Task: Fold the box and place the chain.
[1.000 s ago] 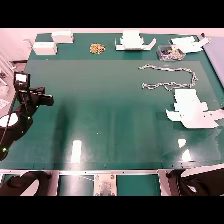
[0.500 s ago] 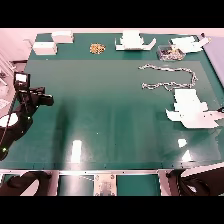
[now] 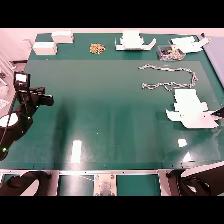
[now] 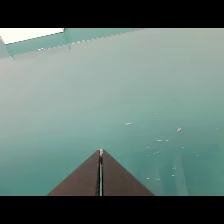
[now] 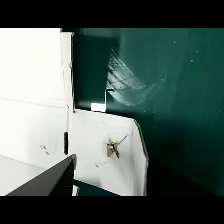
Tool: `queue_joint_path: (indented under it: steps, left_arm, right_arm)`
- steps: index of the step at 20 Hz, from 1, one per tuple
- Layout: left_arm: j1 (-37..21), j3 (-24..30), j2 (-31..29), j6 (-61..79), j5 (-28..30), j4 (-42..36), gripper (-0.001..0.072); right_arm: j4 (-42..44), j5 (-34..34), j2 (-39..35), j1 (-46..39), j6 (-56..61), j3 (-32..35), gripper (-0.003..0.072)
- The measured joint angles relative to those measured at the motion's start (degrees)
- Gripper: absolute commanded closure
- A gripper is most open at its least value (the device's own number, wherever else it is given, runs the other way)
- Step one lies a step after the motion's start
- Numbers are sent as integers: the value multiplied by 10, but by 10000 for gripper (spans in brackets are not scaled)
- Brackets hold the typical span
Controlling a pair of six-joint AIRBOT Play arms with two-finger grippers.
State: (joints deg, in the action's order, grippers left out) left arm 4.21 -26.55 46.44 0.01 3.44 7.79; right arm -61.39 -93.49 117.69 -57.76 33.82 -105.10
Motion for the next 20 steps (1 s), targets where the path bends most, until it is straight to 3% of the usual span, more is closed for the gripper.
queue_joint_path:
  steps: [4, 5, 12, 16, 20]
  left_arm:
    - [0, 0, 0, 0, 0, 0, 690]
    - [0, 0, 0, 0, 0, 0, 690]
    - [0, 0, 0, 0, 0, 0, 690]
    - [0, 0, 0, 0, 0, 0, 690]
    - [0, 0, 0, 0, 0, 0, 690]
  right_arm:
    - [8, -19, 19, 0, -4, 0, 307]
    - [8, -21, 23, 0, -4, 0, 309]
    - [3, -67, 39, 4, -12, 5, 664]
    - [20, -94, 40, 4, -31, 5, 678]
    - [88, -112, 31, 6, -14, 9, 679]
